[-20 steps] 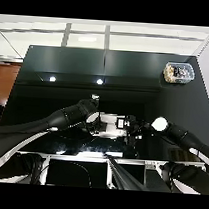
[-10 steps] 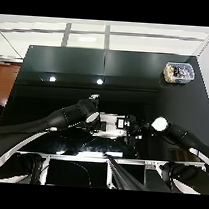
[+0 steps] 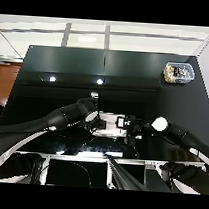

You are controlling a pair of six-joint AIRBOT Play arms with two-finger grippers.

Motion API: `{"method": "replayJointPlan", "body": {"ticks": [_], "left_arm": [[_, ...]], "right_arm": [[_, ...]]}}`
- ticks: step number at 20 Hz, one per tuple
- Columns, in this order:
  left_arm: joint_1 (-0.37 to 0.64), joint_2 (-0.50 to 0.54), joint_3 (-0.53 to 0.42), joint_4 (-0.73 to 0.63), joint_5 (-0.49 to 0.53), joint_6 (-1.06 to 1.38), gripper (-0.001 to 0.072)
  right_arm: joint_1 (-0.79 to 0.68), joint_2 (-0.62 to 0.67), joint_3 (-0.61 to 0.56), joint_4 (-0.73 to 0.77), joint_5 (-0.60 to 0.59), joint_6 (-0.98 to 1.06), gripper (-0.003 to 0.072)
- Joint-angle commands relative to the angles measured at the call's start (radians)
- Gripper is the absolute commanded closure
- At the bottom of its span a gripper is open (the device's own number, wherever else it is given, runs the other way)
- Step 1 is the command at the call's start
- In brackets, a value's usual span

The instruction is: Fold the box and place the chain.

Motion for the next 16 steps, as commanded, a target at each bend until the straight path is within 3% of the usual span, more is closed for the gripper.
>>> {"method": "replayJointPlan", "body": {"ticks": [1, 6, 14, 16], "left_arm": [[0.0, 0.002, 0.001, -0.003, -0.001, 0.003, 0.0684], [0.0, 0.001, 0.001, -0.002, 0.003, 0.003, 0.0684], [0.0, 0.001, 0.001, -0.003, 0.004, 0.002, 0.0683], [0.0, 0.001, 0.001, -0.003, 0.006, 0.002, 0.0683]], "right_arm": [[-0.003, 0.045, 0.003, -0.047, 0.076, 0.113, -0.0027], [-0.003, 0.204, 0.003, -0.247, 0.171, 0.219, -0.0018], [0.0, 0.214, 0.002, -0.267, 0.041, 0.193, -0.0016], [0.0, 0.184, 0.002, -0.233, 0.032, 0.193, 0.0154]]}}
